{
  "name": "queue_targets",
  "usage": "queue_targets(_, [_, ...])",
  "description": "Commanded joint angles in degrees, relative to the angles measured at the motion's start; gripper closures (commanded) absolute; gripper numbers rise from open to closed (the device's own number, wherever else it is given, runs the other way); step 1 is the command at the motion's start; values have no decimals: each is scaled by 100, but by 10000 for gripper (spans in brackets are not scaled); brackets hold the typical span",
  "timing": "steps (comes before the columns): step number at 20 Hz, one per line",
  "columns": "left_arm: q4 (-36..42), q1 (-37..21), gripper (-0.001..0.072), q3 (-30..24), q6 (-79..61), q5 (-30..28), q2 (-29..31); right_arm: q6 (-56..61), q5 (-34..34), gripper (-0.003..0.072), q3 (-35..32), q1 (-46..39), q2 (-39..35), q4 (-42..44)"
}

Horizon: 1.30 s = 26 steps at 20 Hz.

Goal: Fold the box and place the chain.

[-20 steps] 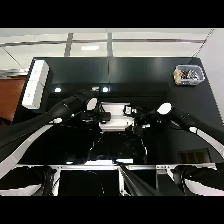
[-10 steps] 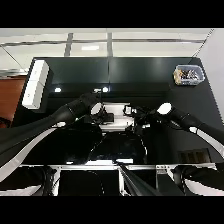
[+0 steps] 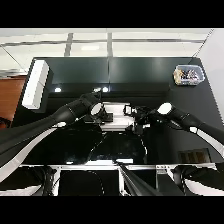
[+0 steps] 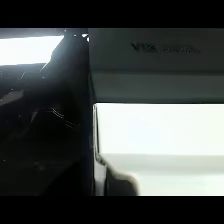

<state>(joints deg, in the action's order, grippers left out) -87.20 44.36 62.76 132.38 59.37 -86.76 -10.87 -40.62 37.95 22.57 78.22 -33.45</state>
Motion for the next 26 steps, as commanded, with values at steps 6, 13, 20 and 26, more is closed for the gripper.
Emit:
queue_targets(6, [11,-7,212,42,15,-44,-11,0,-7,486,0,7,2,2])
queue_targets(13, [-83,-7,686,76,13,-42,-9,0,-9,486,0,7,2,0])
queue_targets(20, [-61,-7,686,76,11,7,-9,15,13,5,0,7,0,17])
queue_targets(26, [-66,-7,686,76,-195,203,-7,20,-181,6,0,-55,-503,-629])
